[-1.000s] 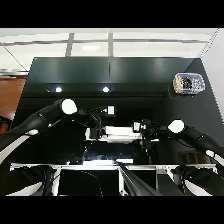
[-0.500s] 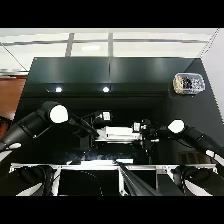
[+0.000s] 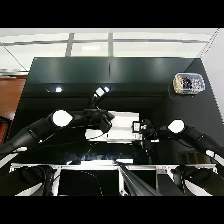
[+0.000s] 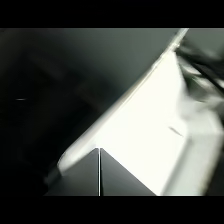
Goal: Fold the box and place the chain.
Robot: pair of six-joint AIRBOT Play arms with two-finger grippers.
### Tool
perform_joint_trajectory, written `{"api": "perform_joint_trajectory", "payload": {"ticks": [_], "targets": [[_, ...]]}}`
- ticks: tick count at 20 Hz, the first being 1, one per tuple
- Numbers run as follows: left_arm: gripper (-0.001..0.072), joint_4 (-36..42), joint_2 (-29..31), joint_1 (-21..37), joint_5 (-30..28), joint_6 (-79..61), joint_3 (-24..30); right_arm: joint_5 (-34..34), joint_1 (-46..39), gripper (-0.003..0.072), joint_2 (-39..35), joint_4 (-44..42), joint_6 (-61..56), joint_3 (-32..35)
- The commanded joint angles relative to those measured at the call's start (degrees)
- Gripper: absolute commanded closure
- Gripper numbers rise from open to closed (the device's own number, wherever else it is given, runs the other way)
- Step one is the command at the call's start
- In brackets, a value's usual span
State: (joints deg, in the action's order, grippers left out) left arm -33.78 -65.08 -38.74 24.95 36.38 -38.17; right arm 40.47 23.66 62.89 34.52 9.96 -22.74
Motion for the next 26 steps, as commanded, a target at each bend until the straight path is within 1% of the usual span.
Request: {"api": "perform_joint_trajectory", "payload": {"ticks": [1, 3, 4, 5, 8, 10, 12, 14, 15, 17, 18, 19, 20, 21, 22, 23, 24, 26], "targets": [[0.0684, -1.5, -4.6, 0.5, -2.1, -0.2, 0.2, 0.0, 0.0, 0.0578, 0.0, 0.0, 0.0, 0.0], [0.0685, -4.0, -8.0, 0.2, 6.4, -0.3, -1.2, 0.0, 0.0, 0.0577, 0.0, 0.0, 0.0, 0.0], [0.0685, -6.7, -9.5, -0.2, 9.3, -0.5, -2.1, 0.0, 0.0, 0.0577, 0.0, 0.0, 0.0, 0.0], [0.0685, -9.5, -10.6, -0.5, 10.4, -0.4, -2.8, 0.0, 0.0, 0.0577, 0.0, 0.0, 0.0, 0.0], [0.0685, -13.0, -11.5, -0.7, 8.5, -0.4, -3.7, 0.0, 0.0, 0.0577, 0.0, 0.0, 0.0, 0.0], [0.0685, -15.8, -11.1, -0.7, 10.1, -0.4, -5.4, 0.0, 0.0, 0.0578, 0.0, 0.0, 0.0, 0.0], [0.0685, -20.5, -8.8, -0.3, 12.9, 0.6, -6.8, 0.0, 0.0, 0.0577, 0.0, 0.0, 0.0, 0.0], [0.0685, -22.8, -4.2, 1.6, 16.0, 3.1, -6.8, 0.0, 0.0, 0.0578, 0.0, 0.0, 0.0, 0.0], [0.0685, -23.1, -1.6, 2.9, 18.6, 4.2, -6.7, 0.0, 0.0, 0.0577, 0.0, 0.0, 0.0, 0.0], [0.0682, -22.6, 3.4, 5.8, 26.1, 3.9, -5.6, 0.0, 0.0, 0.0577, 0.0, 0.0, 0.0, 0.0], [0.0681, -22.3, 5.3, 6.8, 29.6, 1.0, -4.4, 0.0, 0.0, 0.0578, 0.0, 0.0, 0.0, 0.0], [0.0678, -22.4, 7.1, 7.3, 31.8, -2.5, -2.7, 0.0, 0.0, 0.0578, 0.0, 0.0, 0.0, 0.0], [0.0583, -22.3, 8.3, 7.6, 32.3, -5.0, -0.9, 0.0, 0.0, 0.0577, 0.0, 0.0, 0.0, 0.0], [0.0411, -22.4, 8.8, 7.6, 32.2, -7.3, 0.7, 0.0, 0.0, 0.0577, 0.0, 0.0, 0.0, 0.0], [0.0175, -22.5, 8.6, 7.5, 31.5, -10.5, 2.2, 0.0, 0.0, 0.0577, 0.0, 0.0, 0.0, 0.0], [-0.0006, -22.3, 8.5, 7.2, 28.8, -12.6, 3.9, 0.0, 0.0, 0.0577, 0.0, 0.0, 0.0, 0.0], [-0.0006, -22.6, 8.5, 6.8, 26.0, -14.9, 5.4, 0.0, 0.0, 0.0578, 0.0, 0.0, 0.0, 0.0], [-0.0006, -22.3, 8.4, 5.5, 20.5, -24.2, 7.9, 0.0, 0.0, 0.0577, 0.0, 0.0, 0.0, 0.0]]}}
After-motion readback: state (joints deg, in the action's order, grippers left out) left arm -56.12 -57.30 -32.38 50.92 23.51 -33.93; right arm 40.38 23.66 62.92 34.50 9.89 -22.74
